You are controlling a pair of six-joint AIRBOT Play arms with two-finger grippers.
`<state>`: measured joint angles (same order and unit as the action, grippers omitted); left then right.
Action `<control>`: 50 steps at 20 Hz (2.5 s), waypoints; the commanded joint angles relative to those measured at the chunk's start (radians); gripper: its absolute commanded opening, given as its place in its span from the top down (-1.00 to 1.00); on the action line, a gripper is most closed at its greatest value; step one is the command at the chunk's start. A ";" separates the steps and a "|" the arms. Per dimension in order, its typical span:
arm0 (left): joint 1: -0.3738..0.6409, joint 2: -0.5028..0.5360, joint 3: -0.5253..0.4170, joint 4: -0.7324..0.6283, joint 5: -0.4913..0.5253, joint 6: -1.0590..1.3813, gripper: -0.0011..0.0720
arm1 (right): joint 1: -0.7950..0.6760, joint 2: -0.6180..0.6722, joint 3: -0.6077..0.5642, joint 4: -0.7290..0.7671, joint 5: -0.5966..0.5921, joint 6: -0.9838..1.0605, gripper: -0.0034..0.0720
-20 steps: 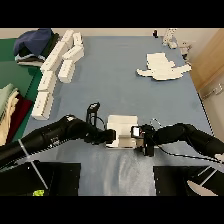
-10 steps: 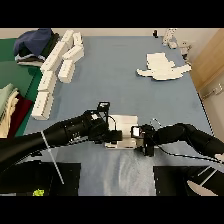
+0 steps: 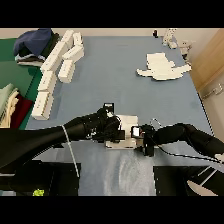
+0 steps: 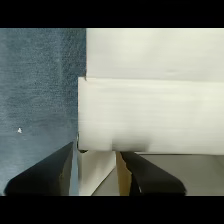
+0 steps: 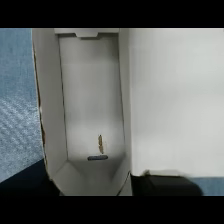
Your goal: Fold the box.
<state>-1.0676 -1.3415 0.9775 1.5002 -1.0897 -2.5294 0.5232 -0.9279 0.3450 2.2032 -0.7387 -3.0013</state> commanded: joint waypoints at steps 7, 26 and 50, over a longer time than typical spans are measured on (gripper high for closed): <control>-0.043 -0.062 0.043 0.062 -0.103 -0.037 0.42 | 0.000 0.000 0.000 0.000 0.000 0.000 -0.48; -0.048 -0.014 0.127 0.068 -0.188 0.051 -0.67 | 0.000 0.000 0.000 0.000 0.000 0.000 -0.48; 0.169 0.423 -0.131 -0.076 -0.026 1.210 0.94 | 0.000 0.000 0.000 0.000 0.000 0.000 -0.48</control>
<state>-0.9943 -1.0153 0.9722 1.4986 -1.2690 -1.5837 0.5236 -0.9279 0.3454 2.2028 -0.7383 -3.0013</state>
